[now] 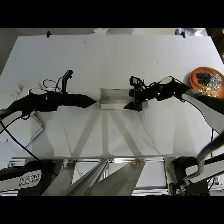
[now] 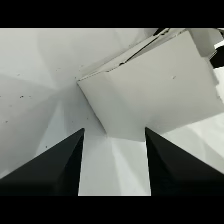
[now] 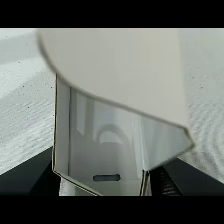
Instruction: Fold the box and place the chain.
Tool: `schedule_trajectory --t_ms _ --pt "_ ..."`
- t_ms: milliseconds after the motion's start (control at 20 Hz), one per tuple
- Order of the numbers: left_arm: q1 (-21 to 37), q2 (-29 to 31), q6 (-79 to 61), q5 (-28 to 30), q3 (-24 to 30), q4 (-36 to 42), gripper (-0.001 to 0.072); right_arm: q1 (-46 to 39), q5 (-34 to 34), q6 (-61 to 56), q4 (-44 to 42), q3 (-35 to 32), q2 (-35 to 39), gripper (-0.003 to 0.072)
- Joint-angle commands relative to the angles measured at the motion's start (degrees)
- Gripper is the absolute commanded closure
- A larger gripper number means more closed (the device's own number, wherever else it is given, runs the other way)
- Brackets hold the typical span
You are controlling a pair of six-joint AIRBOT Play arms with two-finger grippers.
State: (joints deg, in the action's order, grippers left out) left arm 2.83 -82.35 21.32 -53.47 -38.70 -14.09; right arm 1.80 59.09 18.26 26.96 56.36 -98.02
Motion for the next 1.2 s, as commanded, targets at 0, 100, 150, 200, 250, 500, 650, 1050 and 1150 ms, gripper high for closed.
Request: schedule_trajectory --t_ms 0,100,150,200,250,500,650,1050,1150 --pt "-2.67 -0.02 -2.21 3.67 -0.02 0.7 0.0241 -0.02 0.02 -0.02 -0.02 0.07 0.04 0.0236" --pt "-3.23 -0.02 -2.29 5.22 -0.02 2.29 0.0192 -0.02 0.02 -0.02 -0.02 0.07 0.04 0.0236" --pt "-3.26 -0.02 -3.17 5.55 -0.02 3.43 0.0192 -0.02 0.02 -0.02 -0.04 0.07 0.04 0.0236" --pt "-3.26 -0.02 -4.11 5.77 -0.02 4.42 0.0192 -0.02 0.02 -0.02 -0.02 0.07 0.04 0.0236" --pt "-3.26 -0.02 -4.48 5.97 -0.02 5.2 0.0192 -0.02 0.02 -0.02 -0.02 0.07 0.04 0.0236" --pt "-3.1 0.04 -5.03 7.1 -0.02 6.8 0.0196 -0.02 0.02 -0.02 -0.02 0.07 0.04 0.0236" --pt "-3.23 -0.02 -5.03 7.13 -0.02 7.34 0.0193 -0.02 0.02 -0.02 -0.02 0.07 0.04 0.0236" --pt "-5.05 -0.81 -4.96 6.49 -0.02 11.78 0.0132 -0.02 0.02 -0.02 -0.02 0.07 0.04 0.0236" --pt "-5.97 -0.81 -4.74 6.43 -0.04 11.76 0.0133 -0.02 0.02 -0.02 -0.04 0.07 0.04 0.0236"
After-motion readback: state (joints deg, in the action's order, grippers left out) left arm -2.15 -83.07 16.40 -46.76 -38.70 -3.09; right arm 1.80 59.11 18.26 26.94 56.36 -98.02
